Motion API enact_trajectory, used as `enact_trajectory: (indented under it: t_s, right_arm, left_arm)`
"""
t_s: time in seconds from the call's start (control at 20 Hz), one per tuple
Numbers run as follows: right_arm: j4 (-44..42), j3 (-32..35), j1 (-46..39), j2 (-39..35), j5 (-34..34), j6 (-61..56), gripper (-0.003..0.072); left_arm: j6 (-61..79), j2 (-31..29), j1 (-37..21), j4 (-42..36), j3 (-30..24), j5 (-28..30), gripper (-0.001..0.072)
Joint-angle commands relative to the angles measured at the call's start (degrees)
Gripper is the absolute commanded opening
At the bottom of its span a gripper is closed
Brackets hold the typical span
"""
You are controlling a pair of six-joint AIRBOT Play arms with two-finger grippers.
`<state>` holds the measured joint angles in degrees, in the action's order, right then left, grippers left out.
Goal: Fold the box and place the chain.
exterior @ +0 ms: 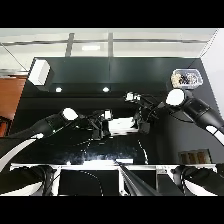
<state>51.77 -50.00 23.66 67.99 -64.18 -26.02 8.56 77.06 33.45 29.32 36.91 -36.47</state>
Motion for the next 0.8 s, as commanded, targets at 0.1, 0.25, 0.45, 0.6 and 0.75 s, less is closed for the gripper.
enact_trajectory:
  t_s: [0.1,0.25,0.45,0.6,0.75]
  right_arm:
    - [-5.14,-0.07,-5.35,-3.61,-1.44,-10.05,0.0315]
    - [-13.07,1.25,-12.13,-3.43,-9.44,-17.92,0.0011]
    - [-24.26,7.28,-13.55,-2.01,-9.29,-18.53,0.001]
    - [-28.79,8.41,-11.15,2.75,-6.51,-21.42,0.0011]
    - [-31.65,8.41,-9.11,7.15,-1.7,-21.59,0.0011]
  left_arm:
    - [0.0,0.0,0.02,0.0,0.02,0.07,0.035]
    - [0.0,0.0,0.02,0.0,0.02,0.04,0.035]
    - [0.0,0.0,0.02,0.0,0.02,0.07,0.0349]
    - [0.0,0.0,0.02,0.0,0.02,0.04,0.035]
    - [0.0,0.0,0.02,0.0,0.02,0.07,0.0349]
